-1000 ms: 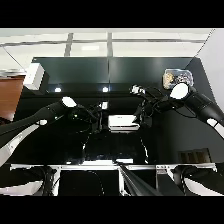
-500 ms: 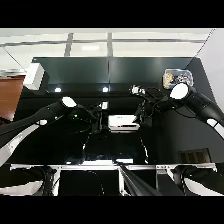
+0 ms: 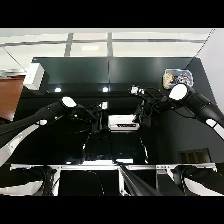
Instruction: Fold the box and place the chain.
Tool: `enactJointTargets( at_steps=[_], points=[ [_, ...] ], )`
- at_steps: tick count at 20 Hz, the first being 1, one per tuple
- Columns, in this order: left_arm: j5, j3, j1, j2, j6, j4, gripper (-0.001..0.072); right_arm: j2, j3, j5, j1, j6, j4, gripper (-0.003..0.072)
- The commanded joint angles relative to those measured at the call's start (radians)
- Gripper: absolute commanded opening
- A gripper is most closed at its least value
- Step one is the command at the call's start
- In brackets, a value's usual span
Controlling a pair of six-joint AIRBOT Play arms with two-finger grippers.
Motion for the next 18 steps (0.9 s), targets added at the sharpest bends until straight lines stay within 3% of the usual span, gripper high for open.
enactJointTargets(
  at_steps=[1,18],
  points=[
    [0.0,0.001,0.0,0.0,0.0,0.0,0.0398,0.0,0.0,0.027,0.003,0.0,-0.003,0.0367],
    [0.0,0.001,0.0,0.0,0.0,0.001,0.0398,0.0,0.0,0.053,0.003,0.003,-0.029,0.0367]
  ],
)
